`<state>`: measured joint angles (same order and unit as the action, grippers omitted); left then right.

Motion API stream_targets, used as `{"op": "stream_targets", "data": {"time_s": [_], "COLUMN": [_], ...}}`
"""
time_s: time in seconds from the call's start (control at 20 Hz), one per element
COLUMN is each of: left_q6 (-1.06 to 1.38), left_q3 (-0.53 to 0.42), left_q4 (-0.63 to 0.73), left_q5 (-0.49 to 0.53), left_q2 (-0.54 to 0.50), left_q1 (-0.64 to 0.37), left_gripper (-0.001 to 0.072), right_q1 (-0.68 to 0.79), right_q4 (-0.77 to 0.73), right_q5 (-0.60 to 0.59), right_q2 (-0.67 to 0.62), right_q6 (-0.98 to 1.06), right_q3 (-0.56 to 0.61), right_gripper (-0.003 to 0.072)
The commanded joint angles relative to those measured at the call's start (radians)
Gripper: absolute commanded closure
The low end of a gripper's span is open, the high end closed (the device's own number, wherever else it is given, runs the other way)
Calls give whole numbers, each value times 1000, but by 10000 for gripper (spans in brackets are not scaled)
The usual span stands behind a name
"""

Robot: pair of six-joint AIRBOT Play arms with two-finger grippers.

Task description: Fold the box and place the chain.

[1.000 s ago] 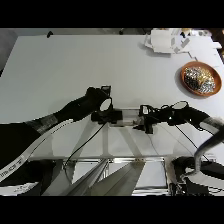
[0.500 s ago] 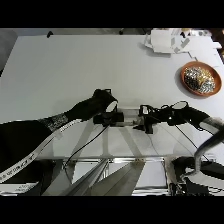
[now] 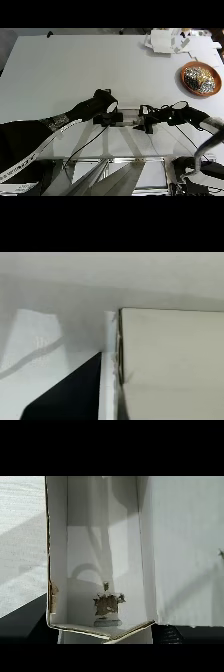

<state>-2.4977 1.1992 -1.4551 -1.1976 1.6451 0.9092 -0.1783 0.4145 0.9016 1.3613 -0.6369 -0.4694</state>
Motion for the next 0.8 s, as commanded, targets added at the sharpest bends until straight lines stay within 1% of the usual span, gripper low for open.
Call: {"op": "stream_targets", "data": {"time_s": [0.0, 0.2, 0.65, 0.7, 0.75], "left_q6": [14, 13, 13, 10, 10], "left_q3": [1, 1, 0, 0, 0], "left_q4": [-13, -72, -60, -59, -52], "left_q5": [6, 18, 79, 79, 79], "left_q2": [-21, -48, -6, -3, -2], "left_q1": [0, 2, 34, 37, 39], "left_gripper": [499, 500, 509, 520, 610], "right_q1": [0, 0, 0, 0, 0], "right_q4": [0, 0, 0, 0, 0], "right_q5": [0, 0, 0, 0, 0], "right_q2": [0, 0, 0, 0, 0], "right_q6": [0, 0, 0, 0, 0], "right_q3": [0, 0, 0, 0, 0], "right_gripper": [231, 231, 231, 231, 231]}}
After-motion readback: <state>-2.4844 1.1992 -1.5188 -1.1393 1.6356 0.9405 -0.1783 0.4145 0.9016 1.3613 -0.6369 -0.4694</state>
